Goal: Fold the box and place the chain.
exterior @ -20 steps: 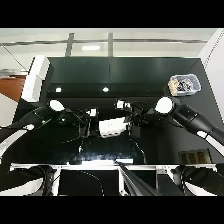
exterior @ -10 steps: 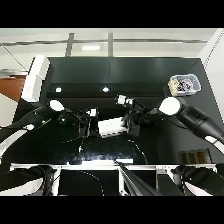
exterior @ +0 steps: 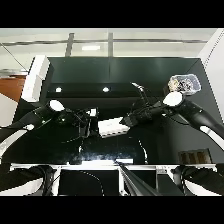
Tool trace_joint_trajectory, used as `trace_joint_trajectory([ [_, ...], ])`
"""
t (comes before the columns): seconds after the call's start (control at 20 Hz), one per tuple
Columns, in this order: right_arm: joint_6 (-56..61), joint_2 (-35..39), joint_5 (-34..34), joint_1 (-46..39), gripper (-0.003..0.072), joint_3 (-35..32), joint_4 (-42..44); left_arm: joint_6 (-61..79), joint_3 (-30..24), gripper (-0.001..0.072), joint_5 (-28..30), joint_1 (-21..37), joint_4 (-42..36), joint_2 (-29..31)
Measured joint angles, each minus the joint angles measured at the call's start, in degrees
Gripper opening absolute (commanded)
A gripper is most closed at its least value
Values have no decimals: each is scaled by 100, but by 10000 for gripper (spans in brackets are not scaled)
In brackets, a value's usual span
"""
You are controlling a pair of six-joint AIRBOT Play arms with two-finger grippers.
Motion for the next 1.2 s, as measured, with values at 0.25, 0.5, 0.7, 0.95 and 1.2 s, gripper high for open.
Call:
trace_joint_trajectory([
  [0.25,201,-501,98,-46,29,-11,326,0,0,615,2,0,0,0],
  [0.5,470,-634,33,-52,38,-22,44,-2,0,616,2,0,0,0],
  [0.7,503,-645,-55,-52,38,-9,-57,-7,0,625,2,7,11,13],
  [0.95,350,-179,299,-278,38,387,-70,-538,0,639,-4,160,457,560],
  [1.2,339,619,717,-1388,38,658,-319,-2221,0,716,-70,236,887,1624],
])
